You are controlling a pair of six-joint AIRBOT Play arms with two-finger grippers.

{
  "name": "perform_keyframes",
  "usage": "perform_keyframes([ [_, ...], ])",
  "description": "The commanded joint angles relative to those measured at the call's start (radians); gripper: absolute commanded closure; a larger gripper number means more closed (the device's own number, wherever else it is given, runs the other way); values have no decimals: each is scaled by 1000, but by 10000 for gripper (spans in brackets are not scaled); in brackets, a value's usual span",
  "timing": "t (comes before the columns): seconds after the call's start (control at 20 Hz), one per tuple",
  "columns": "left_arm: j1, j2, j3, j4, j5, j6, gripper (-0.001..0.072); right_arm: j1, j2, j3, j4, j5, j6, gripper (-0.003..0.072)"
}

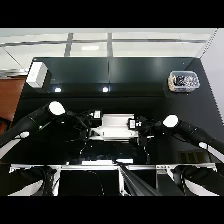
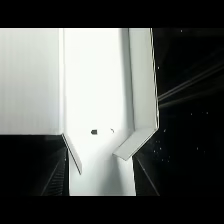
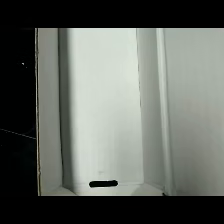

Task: Fold the box and place the chain.

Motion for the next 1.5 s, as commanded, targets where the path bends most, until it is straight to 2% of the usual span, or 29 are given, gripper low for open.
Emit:
perform_keyframes([
  [0.0,0,-2,0,-36,-3,0,237,0,-1,0,0,1,0,499],
  [0.1,-1,-2,0,-39,-2,0,271,0,-1,0,0,0,0,498],
  [0.15,-1,-2,0,-40,-3,0,326,0,-1,0,0,0,0,498],
  [0.45,-1,-2,0,-39,-2,0,330,0,-1,0,0,0,0,499],
  [0.55,-1,-2,-1,-48,-3,-3,446,0,-1,0,0,1,0,498],
  [0.6,-1,-5,-1,-66,-2,-3,479,0,-1,0,0,0,0,499],
  [0.75,-9,-39,-6,-174,-5,-3,486,0,-1,0,0,0,0,498],
  [0.95,-26,-85,-6,-197,15,-3,486,0,-1,0,0,1,0,498],
  [1.15,-38,-92,-6,-204,81,-5,486,0,-1,0,0,0,0,498],
  [1.2,-38,-92,-6,-203,90,-20,494,0,-1,0,0,0,0,499],
  [1.25,-38,-92,-6,-203,91,-26,552,0,-1,0,0,0,0,499],
  [1.3,-38,-92,-6,-202,87,-26,567,0,-1,0,0,0,0,498],
  [1.35,-42,-92,-6,-202,87,-26,567,0,-1,0,0,0,0,498],
  [1.4,-47,-92,-6,-202,83,-25,530,0,-1,0,0,1,0,498],
  [1.45,-56,-92,-6,-203,86,-25,324,0,-1,0,0,0,0,499],
])
